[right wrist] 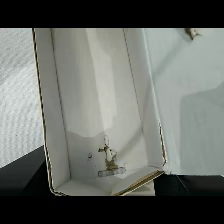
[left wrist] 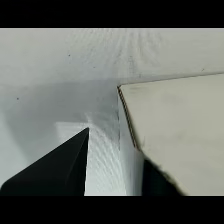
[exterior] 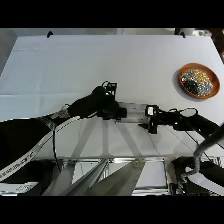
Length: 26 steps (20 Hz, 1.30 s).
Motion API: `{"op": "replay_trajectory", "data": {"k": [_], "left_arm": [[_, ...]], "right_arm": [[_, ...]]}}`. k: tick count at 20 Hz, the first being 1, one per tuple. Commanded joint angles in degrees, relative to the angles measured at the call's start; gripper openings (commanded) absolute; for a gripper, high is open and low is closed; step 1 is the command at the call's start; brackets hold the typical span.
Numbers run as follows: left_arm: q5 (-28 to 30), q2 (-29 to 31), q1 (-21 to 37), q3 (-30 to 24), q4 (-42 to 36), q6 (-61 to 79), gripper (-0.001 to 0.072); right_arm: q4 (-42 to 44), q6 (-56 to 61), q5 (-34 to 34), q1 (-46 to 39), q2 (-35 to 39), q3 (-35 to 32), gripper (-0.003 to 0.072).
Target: Fold the box and place the chain.
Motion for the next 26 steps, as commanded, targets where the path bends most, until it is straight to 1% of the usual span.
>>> {"op": "replay_trajectory", "data": {"k": [1,2,3,4,5,6,7,8,12,14,15,17,18,22,23,24,25,26], "left_arm": [[-0.6,-1.0,-0.8,0.0,0.1,0.3,0.032],[-1.2,-1.2,-1.0,0.0,0.1,0.3,0.0319],[-1.9,-1.2,-1.2,0.0,0.0,0.3,0.028],[-2.8,-1.1,-1.4,0.0,-0.2,0.3,0.017],[-3.5,-1.2,-1.7,0.0,-0.4,0.7,0.01],[-4.1,-1.1,-2.1,0.0,-0.4,0.7,0.0081],[-4.2,-1.2,-2.4,0.0,-0.6,0.6,0.0078],[-4.3,-1.2,-2.5,0.0,-0.7,0.7,0.001],[-4.3,-1.2,-3.1,0.0,-1.4,0.6,0.0009],[-4.3,-1.1,-3.5,0.0,-1.7,0.6,0.0028],[-4.3,-1.1,-3.5,0.0,-1.7,0.7,0.0064],[-4.3,-1.1,-3.5,0.1,-2.9,0.7,0.0258],[-4.3,-1.1,-3.5,0.1,-3.0,0.6,0.0279],[-4.3,-1.1,-3.5,0.1,-3.0,0.6,0.0274],[-4.4,-1.1,-3.5,0.1,-3.0,0.6,0.0249],[-4.3,-1.1,-3.5,0.1,-3.0,0.6,0.0083],[-4.3,-1.1,-3.5,0.1,-3.0,0.6,0.0011],[-4.3,-1.1,-3.5,0.1,-3.0,0.6,0.0009]], "right_arm": [[0.0,0.0,0.0,0.0,0.0,0.0,0.0363],[0.0,0.0,0.0,0.0,0.0,0.0,0.0363],[0.0,0.0,0.0,0.0,0.0,0.0,0.0363],[0.0,0.0,0.0,0.0,0.0,0.0,0.0363],[0.0,0.0,0.0,0.0,0.0,0.0,0.0363],[0.0,0.0,0.0,0.0,0.0,0.0,0.0363],[0.0,0.0,0.0,0.0,0.0,0.0,0.0363],[0.0,0.0,0.0,0.0,0.0,0.0,0.0363],[0.0,0.0,0.0,0.0,0.0,0.0,0.0363],[0.0,0.0,0.0,0.0,0.0,0.0,0.0363],[0.0,0.0,0.0,0.0,0.0,0.0,0.0363],[0.0,0.0,0.0,0.0,0.0,0.0,0.0363],[0.0,0.0,0.0,0.0,0.0,0.0,0.0363],[0.0,0.0,0.0,0.0,0.0,0.0,0.0363],[0.0,0.0,0.0,0.0,0.0,0.0,0.0363],[0.0,0.0,0.0,0.0,0.0,0.0,0.0363],[0.0,0.0,0.0,0.0,0.0,0.0,0.0363],[0.0,0.0,0.0,0.0,0.0,0.0,0.0363]]}}
